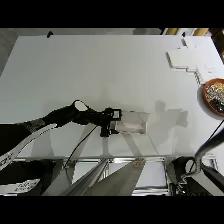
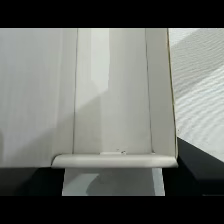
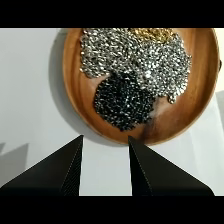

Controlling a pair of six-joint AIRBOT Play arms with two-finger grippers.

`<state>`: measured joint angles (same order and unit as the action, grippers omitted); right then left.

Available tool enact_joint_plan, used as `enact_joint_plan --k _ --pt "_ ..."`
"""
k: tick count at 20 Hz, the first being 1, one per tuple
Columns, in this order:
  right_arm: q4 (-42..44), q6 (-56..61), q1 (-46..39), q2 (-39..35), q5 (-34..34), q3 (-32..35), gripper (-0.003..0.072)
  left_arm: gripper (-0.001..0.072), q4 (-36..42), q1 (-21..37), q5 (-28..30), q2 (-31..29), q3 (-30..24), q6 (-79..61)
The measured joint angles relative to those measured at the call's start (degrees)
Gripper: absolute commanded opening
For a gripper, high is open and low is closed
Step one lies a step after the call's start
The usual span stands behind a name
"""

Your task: Fold the box and place the chain.

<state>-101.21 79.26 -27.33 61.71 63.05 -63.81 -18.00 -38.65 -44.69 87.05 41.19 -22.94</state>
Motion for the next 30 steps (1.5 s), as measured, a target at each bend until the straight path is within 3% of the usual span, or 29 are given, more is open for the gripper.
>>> enact_joint_plan --k 4,6,9,15,24,26,28,30 --pt "-0.3 -8.4 -5.7 9.8 -2.8 -0.2 0.0294 0.0391 0.0 0.0 -0.1 0.0 0.0 0.0" --pt "0.0 -12.5 -8.0 13.6 -2.9 -0.2 0.0230 0.0391 0.0 0.0 -0.1 0.0 0.0 0.0" --pt "2.5 -20.5 -10.6 17.7 -2.6 -0.2 0.0216 0.0391 0.0 0.0 -0.2 0.0 0.0 0.0" --pt "7.8 -33.5 -12.1 22.8 -3.0 -0.1 0.0218 0.0391 0.0 0.0 -0.2 0.0 0.0 0.0" --pt "7.5 -37.1 -12.3 24.6 -7.5 -0.1 0.0216 0.0391 0.0 0.0 -0.2 0.0 0.0 0.0" --pt "7.4 -37.2 -12.3 24.7 -8.2 -0.1 0.0151 0.0391 0.0 0.0 -0.1 0.0 0.0 0.0" --pt "7.4 -37.2 -12.3 24.9 -8.3 -0.1 0.0148 0.0391 0.0 0.0 -0.2 0.0 0.0 0.0" --pt "7.3 -37.3 -12.3 25.4 -7.7 -0.1 0.0016 0.0391 0.0 0.0 -0.2 0.0 0.0 0.0"
